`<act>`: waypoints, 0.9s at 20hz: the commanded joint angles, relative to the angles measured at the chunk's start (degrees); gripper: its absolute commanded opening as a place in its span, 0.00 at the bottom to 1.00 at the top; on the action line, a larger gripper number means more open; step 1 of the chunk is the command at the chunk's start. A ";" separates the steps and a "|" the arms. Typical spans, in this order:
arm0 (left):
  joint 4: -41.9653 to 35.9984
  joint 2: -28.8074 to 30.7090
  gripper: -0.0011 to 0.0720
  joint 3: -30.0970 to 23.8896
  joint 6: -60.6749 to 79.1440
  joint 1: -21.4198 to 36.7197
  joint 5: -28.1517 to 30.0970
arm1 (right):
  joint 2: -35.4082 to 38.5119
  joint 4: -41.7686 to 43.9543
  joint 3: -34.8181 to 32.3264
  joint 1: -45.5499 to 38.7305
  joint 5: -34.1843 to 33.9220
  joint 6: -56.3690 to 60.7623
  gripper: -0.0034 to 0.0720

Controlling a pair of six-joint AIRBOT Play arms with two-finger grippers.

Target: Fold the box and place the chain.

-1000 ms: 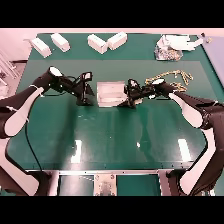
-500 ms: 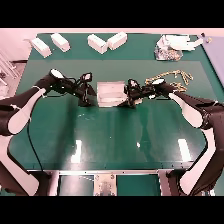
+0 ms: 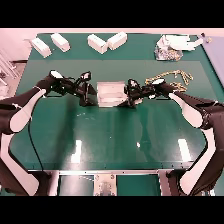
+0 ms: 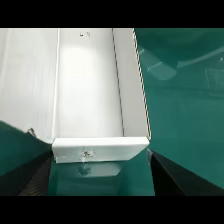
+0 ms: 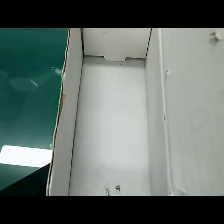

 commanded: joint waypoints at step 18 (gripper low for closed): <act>-3.23 -3.34 1.00 -0.02 1.42 -2.86 4.42 | 0.02 0.04 0.02 0.00 0.00 0.02 0.82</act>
